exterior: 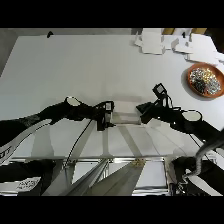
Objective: Fold the box and place the chain.
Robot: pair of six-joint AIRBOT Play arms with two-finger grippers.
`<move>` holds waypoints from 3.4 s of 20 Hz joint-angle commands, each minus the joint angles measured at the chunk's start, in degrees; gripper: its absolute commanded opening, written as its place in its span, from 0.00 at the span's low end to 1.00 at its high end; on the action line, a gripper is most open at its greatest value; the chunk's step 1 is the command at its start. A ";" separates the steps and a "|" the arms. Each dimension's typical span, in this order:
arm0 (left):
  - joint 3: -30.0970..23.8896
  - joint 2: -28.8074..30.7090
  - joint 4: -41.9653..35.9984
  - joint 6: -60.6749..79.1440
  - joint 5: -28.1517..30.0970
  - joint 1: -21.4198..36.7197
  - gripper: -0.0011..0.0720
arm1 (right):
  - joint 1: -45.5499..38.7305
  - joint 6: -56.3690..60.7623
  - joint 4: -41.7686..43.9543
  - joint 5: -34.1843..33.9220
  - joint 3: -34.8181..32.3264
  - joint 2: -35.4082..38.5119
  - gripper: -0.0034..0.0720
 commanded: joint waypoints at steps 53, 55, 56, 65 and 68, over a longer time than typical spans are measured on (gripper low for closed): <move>0.00 0.00 -0.13 -0.04 0.02 0.00 0.45 | -14.14 -28.22 -21.35 24.13 -1.25 0.28 0.32; 0.00 0.00 -0.13 -0.04 0.02 0.00 0.45 | -14.99 -28.17 -21.40 24.63 -1.25 0.33 0.32; 0.00 0.00 -0.13 -0.04 0.04 0.00 0.45 | -14.99 -28.17 -21.55 24.63 -1.25 0.33 0.37; 0.00 0.00 -0.11 -0.04 0.02 0.00 0.45 | -12.83 -34.01 -14.12 22.49 -1.25 -4.50 0.28; 0.00 0.00 -0.11 -0.04 0.02 0.00 0.45 | -11.85 -35.63 -11.39 20.39 -1.22 -6.45 0.28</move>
